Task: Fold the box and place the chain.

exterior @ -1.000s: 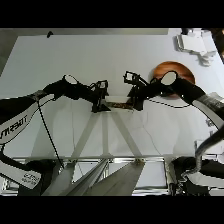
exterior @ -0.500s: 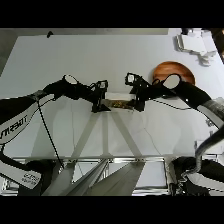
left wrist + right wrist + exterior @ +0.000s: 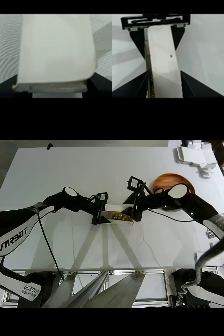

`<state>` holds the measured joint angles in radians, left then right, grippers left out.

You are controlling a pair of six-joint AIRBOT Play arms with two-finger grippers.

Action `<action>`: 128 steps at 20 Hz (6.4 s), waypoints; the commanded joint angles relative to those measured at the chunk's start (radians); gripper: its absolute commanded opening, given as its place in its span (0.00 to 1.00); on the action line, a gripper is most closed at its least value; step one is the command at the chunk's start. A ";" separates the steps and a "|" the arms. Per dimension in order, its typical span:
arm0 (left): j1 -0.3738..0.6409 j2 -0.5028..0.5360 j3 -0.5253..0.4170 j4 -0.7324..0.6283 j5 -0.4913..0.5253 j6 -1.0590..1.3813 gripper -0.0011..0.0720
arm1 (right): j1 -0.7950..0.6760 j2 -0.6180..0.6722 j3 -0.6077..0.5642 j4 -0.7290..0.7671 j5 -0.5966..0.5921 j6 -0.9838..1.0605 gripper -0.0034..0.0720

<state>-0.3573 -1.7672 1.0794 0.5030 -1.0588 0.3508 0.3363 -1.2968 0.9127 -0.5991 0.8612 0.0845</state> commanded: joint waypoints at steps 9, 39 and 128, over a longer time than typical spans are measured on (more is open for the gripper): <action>0.000 0.000 0.001 0.000 0.000 0.000 0.37 | -0.042 -0.124 0.001 0.076 -0.011 0.062 0.57; 0.000 0.000 0.001 0.000 0.000 0.000 0.37 | 0.032 -0.051 -0.060 -0.135 -0.018 0.020 0.48; -0.002 0.002 0.001 0.000 -0.002 0.000 0.03 | -0.798 0.426 -0.124 -0.814 0.061 0.996 0.07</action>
<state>-0.3580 -1.7676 1.0794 0.5026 -1.0588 0.3511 -0.4202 -0.8722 0.7883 -1.4151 0.9108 1.0748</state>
